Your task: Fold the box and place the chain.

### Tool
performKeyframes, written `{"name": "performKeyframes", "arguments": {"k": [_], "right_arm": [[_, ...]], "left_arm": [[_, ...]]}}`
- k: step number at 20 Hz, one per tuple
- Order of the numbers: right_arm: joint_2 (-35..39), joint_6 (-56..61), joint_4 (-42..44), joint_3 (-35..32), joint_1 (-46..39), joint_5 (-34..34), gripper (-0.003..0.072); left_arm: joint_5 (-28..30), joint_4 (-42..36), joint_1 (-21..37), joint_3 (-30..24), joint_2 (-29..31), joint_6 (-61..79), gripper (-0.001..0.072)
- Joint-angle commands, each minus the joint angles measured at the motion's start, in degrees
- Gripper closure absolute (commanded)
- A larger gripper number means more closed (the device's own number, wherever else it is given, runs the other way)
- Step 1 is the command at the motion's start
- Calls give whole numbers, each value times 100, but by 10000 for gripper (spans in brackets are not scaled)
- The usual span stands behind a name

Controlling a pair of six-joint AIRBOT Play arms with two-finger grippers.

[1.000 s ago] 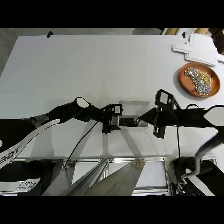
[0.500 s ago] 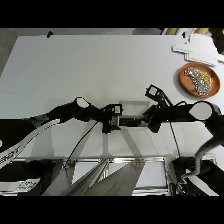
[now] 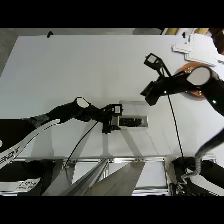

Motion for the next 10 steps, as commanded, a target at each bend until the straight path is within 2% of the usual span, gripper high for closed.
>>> {"name": "performKeyframes", "arguments": {"k": [1,4,7,10], "right_arm": [[-673,-160,-70,138,175,442,671],[-367,-822,205,-162,374,881,668],[280,-1377,492,-835,498,675,569],[894,-1840,540,-1458,726,422,556]], "left_arm": [[2,0,-2,4,2,2,399],[2,0,-2,4,2,2,399],[0,2,-2,4,2,2,399],[2,0,-2,4,2,2,399]]}}
